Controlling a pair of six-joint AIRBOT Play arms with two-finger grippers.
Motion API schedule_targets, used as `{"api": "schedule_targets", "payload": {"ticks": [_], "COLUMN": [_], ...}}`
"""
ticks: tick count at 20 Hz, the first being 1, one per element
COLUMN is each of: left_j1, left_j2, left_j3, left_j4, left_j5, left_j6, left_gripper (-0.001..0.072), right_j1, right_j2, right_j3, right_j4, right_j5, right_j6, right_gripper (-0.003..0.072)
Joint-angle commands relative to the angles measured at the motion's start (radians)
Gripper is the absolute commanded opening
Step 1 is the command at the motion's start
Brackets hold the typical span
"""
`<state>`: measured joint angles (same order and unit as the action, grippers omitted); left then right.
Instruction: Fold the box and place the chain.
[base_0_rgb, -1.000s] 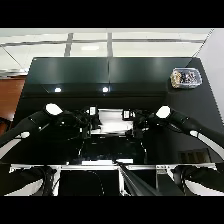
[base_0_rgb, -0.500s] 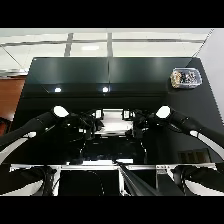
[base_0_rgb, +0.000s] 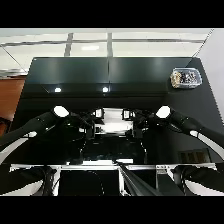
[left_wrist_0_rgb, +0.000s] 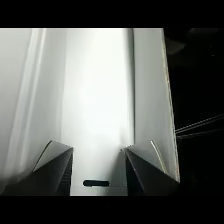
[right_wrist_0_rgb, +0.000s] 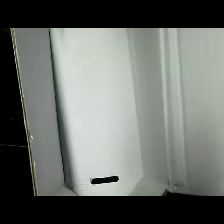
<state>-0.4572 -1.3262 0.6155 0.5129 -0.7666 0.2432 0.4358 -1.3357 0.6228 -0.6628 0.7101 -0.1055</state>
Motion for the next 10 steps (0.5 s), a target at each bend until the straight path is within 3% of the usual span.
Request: {"api": "schedule_targets", "payload": {"ticks": [1,2,6,10], "left_j1": [0.005,0.015,0.120,0.302], "left_j2": [0.011,0.023,0.146,0.330], "left_j3": [0.020,0.038,0.081,0.059], "left_j4": [0.031,0.085,0.334,0.534], "left_j5": [0.003,-0.002,-0.047,-0.163], "left_j6": [-0.049,-0.116,-0.623,-0.790], "left_gripper": [0.0093,0.0030,0.0030,0.0029], "right_j1": [0.000,0.000,0.000,0.000], "right_j2": [-0.001,-0.001,-0.001,-0.001], "right_j3": [0.000,0.000,0.000,0.000], "right_j4": [0.000,0.000,0.000,0.000], "right_j5": [0.000,0.000,0.000,0.000], "right_j6": [0.000,0.000,0.000,0.000], "right_gripper": [0.0429,0.0429,0.0430,0.0430]}}
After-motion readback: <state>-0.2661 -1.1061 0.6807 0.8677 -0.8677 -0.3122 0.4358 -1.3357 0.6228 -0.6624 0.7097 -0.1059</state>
